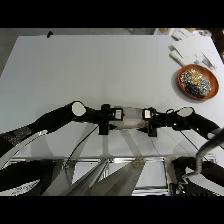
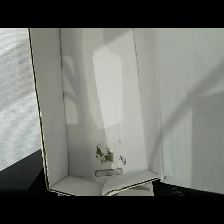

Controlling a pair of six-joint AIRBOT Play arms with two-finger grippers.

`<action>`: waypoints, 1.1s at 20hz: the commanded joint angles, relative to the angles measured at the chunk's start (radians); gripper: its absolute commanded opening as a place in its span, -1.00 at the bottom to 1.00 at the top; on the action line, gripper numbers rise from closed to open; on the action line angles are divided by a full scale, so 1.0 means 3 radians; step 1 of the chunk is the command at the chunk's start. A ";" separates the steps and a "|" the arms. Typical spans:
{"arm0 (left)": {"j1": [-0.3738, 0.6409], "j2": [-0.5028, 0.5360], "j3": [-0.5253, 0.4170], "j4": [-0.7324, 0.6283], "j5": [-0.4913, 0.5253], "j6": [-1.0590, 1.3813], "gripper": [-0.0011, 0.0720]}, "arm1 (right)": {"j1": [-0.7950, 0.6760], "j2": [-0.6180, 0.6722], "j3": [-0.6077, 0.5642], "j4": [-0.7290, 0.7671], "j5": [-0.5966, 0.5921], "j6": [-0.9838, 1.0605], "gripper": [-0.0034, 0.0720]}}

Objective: Fold the box and place the chain.

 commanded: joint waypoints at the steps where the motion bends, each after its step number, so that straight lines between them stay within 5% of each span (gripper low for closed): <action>1: 0.0011 0.0102 0.0003 0.0234 -0.0043 -0.0559 -0.11 | 0.0000 0.0003 0.0003 0.0001 -0.0004 0.0001 -0.02; 3: 0.0089 0.0303 0.0003 0.0613 -0.0244 -0.1177 -0.81 | 0.0000 0.0003 0.0003 0.0003 -0.0004 0.0001 -0.02; 8: 0.0496 0.0916 0.0003 0.1790 -0.0722 -0.3754 -0.81 | 0.0000 0.0003 0.0003 0.0003 -0.0004 0.0001 -0.02; 11: 0.0732 0.0936 0.0001 0.2342 -0.0806 -0.5511 -0.93 | 0.0000 0.0003 0.0003 0.0003 -0.0004 0.0001 -0.02; 14: 0.0754 0.0654 0.0001 0.2162 -0.0802 -0.6040 -0.94 | 0.0000 0.0003 0.0003 0.0003 -0.0004 0.0001 -0.02; 22: 0.0402 0.0034 0.0003 0.0985 -0.0743 -0.5328 -0.94 | 0.0000 0.0003 0.0003 0.0001 -0.0003 0.0001 -0.02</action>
